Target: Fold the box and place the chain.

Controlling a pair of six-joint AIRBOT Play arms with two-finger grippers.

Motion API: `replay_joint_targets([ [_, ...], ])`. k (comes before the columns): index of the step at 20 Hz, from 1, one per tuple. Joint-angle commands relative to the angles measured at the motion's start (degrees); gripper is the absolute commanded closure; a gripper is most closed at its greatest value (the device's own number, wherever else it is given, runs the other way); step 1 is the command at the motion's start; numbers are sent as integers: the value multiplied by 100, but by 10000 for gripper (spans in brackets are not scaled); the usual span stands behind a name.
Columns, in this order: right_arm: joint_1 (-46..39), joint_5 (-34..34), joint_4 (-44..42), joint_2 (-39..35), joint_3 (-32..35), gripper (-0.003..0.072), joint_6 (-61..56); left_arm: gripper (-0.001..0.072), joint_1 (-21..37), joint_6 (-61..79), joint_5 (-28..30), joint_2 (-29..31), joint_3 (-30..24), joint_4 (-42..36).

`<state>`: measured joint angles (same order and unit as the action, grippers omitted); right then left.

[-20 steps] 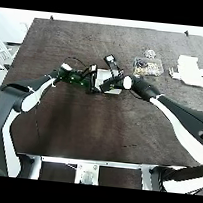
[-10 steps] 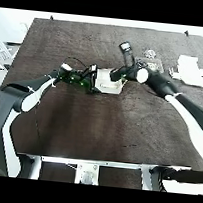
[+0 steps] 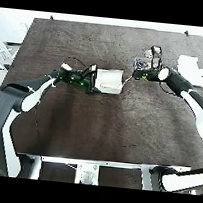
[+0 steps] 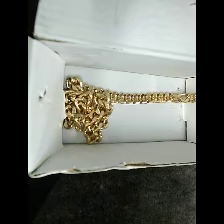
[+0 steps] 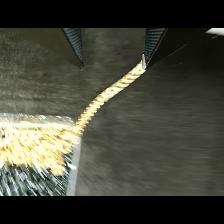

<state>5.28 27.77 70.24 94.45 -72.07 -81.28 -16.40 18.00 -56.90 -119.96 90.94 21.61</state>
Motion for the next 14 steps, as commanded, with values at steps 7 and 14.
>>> replay_joint_targets([
  [7,-367,363,-2168,1303,-1119,386,1932,290,4,2,33,-2,-2,2],
  [14,-321,490,-2446,1130,-1117,678,2538,289,4,2,37,-2,-2,2],
])
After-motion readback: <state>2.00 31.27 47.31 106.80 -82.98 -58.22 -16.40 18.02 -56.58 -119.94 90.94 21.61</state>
